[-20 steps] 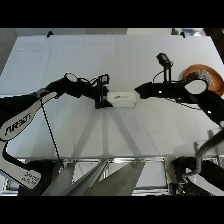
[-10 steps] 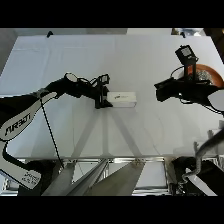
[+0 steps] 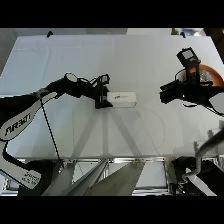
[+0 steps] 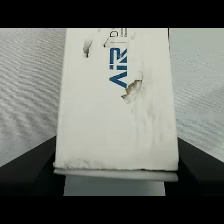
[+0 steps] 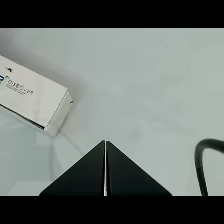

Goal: Fold the box and place the chain.

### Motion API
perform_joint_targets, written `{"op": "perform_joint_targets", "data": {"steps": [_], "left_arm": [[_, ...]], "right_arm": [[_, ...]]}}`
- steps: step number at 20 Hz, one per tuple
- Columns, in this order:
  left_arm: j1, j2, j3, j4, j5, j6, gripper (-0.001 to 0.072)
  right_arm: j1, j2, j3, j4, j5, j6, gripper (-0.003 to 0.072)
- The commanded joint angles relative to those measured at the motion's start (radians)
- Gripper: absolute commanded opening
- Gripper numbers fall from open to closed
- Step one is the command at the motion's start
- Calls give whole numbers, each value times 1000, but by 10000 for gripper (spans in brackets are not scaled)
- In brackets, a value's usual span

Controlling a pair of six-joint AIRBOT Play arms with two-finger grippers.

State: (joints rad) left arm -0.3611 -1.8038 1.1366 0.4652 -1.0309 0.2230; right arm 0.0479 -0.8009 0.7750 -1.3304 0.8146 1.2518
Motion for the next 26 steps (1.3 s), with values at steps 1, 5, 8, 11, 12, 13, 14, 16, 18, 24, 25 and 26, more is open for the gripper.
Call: {"op": "perform_joint_targets", "data": {"steps": [1, 5, 8, 11, 12, 13, 14, 16, 18, 24, 25, 26], "left_arm": [[-2, 3, 0, -3, -47, 0, 10], [-2, 99, 0, 0, -47, -153, 8], [5, 240, 0, 35, 67, -241, 8], [47, 392, 0, 76, 222, -326, 8], [74, 435, 0, 79, 270, -359, 8], [110, 475, 0, 83, 314, -398, 8], [148, 504, 0, 89, 341, -444, 9], [243, 532, 0, 143, 361, -518, 8], [336, 525, 0, 213, 377, -602, 7], [514, 434, -41, 262, 629, -855, 5], [518, 412, -53, 268, 651, -863, 5], [517, 388, -70, 270, 671, -879, 5]], "right_arm": [[0, 1, 1, -8, 3, 4, 12], [0, 1, 1, -8, 3, 4, 12], [0, 1, 1, -8, 3, 4, 12], [0, 1, 1, -8, 3, 4, 12], [0, 1, 1, -8, 2, 4, 12], [0, 1, 1, -8, 3, 4, 12], [0, 1, 1, -8, 2, 4, 12], [0, 1, 1, -8, 3, 4, 12], [0, 1, 1, -8, 2, 4, 12], [0, 1, 1, -8, 0, 4, 12], [0, 1, 1, -8, 1, 4, 12], [0, 1, 2, -8, 1, 4, 12]]}}
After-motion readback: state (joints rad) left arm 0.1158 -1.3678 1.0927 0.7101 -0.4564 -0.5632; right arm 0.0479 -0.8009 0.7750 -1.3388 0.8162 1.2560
